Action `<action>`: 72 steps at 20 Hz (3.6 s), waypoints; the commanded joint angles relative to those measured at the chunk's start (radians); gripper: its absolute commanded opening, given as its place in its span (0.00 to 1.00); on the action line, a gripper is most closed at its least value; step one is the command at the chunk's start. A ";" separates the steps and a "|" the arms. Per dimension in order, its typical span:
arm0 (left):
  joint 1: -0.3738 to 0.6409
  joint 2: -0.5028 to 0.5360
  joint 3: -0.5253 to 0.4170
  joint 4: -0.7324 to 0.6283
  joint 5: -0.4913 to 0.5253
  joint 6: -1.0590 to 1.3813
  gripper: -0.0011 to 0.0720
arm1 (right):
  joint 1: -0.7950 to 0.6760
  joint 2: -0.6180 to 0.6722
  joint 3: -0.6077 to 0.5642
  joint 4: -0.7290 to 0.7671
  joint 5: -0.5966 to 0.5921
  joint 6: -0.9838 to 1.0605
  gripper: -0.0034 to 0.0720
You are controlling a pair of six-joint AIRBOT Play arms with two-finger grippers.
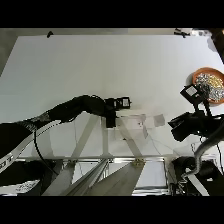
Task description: Fold the box and place the chain.
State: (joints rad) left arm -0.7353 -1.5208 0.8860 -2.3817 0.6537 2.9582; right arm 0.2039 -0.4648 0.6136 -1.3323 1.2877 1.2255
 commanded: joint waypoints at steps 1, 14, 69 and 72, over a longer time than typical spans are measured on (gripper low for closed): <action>-0.001 0.002 -0.001 0.005 0.024 0.000 0.02 | 0.000 0.001 0.001 0.000 0.000 -0.004 0.31; -0.001 0.018 -0.001 0.019 0.049 0.000 0.03 | 0.000 0.001 0.000 0.000 -0.028 -0.023 0.31; -0.001 0.049 -0.001 0.014 0.061 0.000 0.60 | 0.000 -0.001 0.000 0.005 -0.008 -0.081 0.30; 0.000 0.049 -0.001 0.012 0.079 0.000 0.68 | 0.000 -0.001 0.000 0.005 -0.008 -0.081 0.30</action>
State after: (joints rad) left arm -0.7364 -1.4792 0.8841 -2.3642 0.7174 2.9582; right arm 0.2039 -0.4652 0.6136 -1.3277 1.2793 1.1439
